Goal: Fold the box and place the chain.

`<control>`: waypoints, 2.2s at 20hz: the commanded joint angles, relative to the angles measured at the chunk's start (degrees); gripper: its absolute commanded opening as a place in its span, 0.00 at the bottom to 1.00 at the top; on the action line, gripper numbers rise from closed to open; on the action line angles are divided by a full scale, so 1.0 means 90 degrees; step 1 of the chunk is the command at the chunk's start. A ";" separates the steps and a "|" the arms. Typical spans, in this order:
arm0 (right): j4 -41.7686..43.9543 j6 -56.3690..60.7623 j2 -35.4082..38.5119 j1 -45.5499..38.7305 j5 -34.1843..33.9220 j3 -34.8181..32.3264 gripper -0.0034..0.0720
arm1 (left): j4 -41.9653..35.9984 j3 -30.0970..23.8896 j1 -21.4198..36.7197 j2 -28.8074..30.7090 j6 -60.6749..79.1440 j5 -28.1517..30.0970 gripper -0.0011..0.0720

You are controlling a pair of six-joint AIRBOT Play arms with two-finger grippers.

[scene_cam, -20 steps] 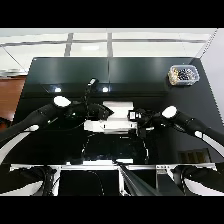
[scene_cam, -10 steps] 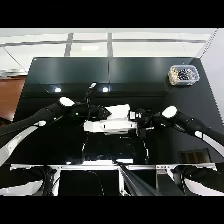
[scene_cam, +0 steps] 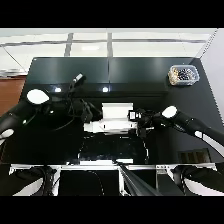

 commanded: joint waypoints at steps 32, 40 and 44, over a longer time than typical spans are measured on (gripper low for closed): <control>0.0002 0.0002 0.0002 0.0002 0.0000 0.0005 0.21 | 0.0372 -0.0279 -0.1175 -0.1260 0.4602 0.1319 0.25; 0.0005 0.0005 0.0002 0.0002 0.0000 0.0005 0.21 | 0.0039 -0.0282 -0.1243 -0.1331 0.4544 0.1678 0.25; 0.0002 0.0005 0.0002 0.0002 0.0000 0.0005 0.21 | 0.0041 -0.0282 -0.1265 -0.1387 0.4546 0.1681 0.25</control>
